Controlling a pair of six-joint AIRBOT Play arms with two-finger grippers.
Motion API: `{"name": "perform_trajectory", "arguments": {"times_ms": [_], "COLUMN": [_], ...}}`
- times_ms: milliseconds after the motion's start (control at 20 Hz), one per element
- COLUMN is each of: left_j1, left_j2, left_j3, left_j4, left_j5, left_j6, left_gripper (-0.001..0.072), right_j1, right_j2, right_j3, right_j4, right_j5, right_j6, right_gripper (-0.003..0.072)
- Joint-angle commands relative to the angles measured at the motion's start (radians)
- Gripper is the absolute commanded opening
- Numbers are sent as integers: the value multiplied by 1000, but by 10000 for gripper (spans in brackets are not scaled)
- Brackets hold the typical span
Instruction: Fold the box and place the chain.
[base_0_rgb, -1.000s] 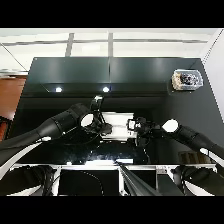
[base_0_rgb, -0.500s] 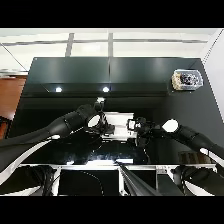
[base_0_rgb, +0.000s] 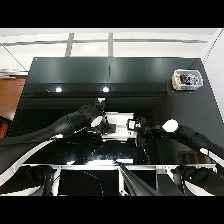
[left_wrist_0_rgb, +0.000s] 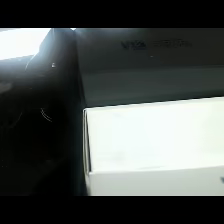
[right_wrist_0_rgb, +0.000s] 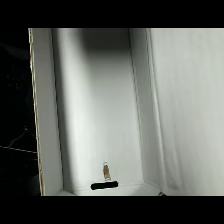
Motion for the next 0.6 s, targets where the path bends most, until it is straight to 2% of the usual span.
{"name": "perform_trajectory", "arguments": {"times_ms": [0,150,200,350,400,450,500,550], "left_j1": [0,-1,-1,-1,-1,-1,0,0], "left_j2": [-1,-1,-1,-1,-1,-1,-1,-1], "left_j3": [2,2,2,2,3,6,12,18], "left_j4": [-2,-2,-2,-2,-2,-3,-2,-2], "left_j5": [-1,-1,-1,-1,-1,-2,-2,4], "left_j6": [-17,-17,-17,-16,-16,-16,-16,-16], "left_gripper": [171,133,57,41,57,123,209,350], "right_j1": [0,0,0,0,0,0,0,0], "right_j2": [0,0,0,0,0,0,0,0], "right_j3": [-1,-1,-1,-1,-1,-1,-1,-1], "right_j4": [0,0,0,0,0,0,0,0], "right_j5": [0,0,0,0,0,0,0,0], "right_j6": [0,0,0,0,0,0,0,0], "right_gripper": [417,417,417,417,417,417,417,416]}}
